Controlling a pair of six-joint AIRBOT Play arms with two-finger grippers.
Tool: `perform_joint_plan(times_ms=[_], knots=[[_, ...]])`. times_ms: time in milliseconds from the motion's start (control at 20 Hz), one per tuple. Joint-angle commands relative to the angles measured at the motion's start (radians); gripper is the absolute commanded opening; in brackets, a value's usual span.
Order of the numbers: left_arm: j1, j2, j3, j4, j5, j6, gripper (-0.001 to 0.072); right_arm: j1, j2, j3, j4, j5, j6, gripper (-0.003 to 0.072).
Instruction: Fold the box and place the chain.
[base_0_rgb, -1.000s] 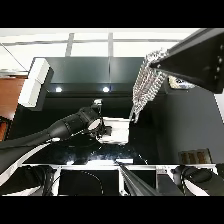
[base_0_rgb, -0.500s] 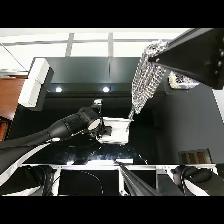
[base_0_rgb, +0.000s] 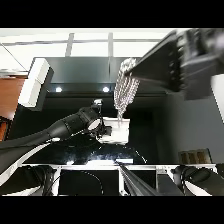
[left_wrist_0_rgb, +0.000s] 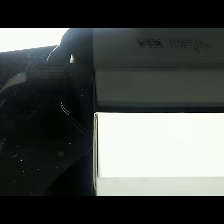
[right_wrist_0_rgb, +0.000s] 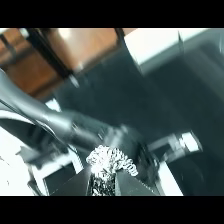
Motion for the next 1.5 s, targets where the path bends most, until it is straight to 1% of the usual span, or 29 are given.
perform_joint_plan(times_ms=[0, 50, 150, 250, 400, 500, 600, 650, 800, 900, 1100, 1350, 1450], knots=[[0.000, 0.000, 0.000, 0.000, 0.000, 0.000, 0.0029, 0.020, -0.021, -0.062, -0.113, 0.087, 0.023, 0.0044], [0.000, 0.000, 0.000, 0.000, 0.000, 0.000, 0.0029, 0.021, -0.020, -0.097, -0.139, 0.110, 0.031, 0.0044], [0.000, 0.000, 0.000, 0.000, 0.001, 0.000, 0.0029, 0.020, -0.018, -0.164, -0.170, 0.118, 0.032, 0.0044], [0.000, 0.000, 0.000, 0.000, 0.000, 0.000, 0.0029, 0.020, -0.018, -0.201, -0.228, 0.119, 0.039, 0.0044], [0.000, 0.000, 0.000, 0.000, 0.000, 0.000, 0.0029, 0.021, -0.018, -0.240, -0.239, 0.128, 0.047, 0.0044], [0.000, 0.000, 0.000, 0.000, 0.000, 0.000, 0.0029, 0.022, -0.018, -0.288, -0.238, 0.146, 0.048, 0.0044], [0.000, 0.000, 0.000, 0.000, 0.000, 0.000, 0.0029, 0.031, -0.018, -0.347, -0.218, 0.151, 0.047, 0.0044], [0.000, 0.000, 0.000, 0.000, 0.000, 0.000, 0.0029, 0.042, -0.018, -0.380, -0.190, 0.135, 0.043, 0.0044], [0.000, 0.000, 0.000, 0.000, 0.000, 0.000, 0.0029, 0.081, -0.019, -0.442, -0.103, 0.040, 0.002, 0.0044], [0.000, 0.000, 0.000, 0.000, 0.000, 0.000, 0.0029, 0.085, -0.019, -0.441, -0.066, 0.005, -0.005, 0.0044], [0.000, 0.000, 0.000, 0.000, 0.000, 0.000, 0.0029, 0.067, -0.013, -0.433, 0.005, 0.005, -0.014, 0.0044], [0.000, 0.000, 0.000, 0.000, 0.000, 0.000, 0.0029, 0.064, 0.019, -0.306, 0.021, 0.004, -0.014, 0.0044], [0.000, 0.000, 0.000, 0.000, 0.000, 0.000, 0.0029, 0.073, 0.027, -0.301, 0.017, 0.013, -0.008, 0.0044]])
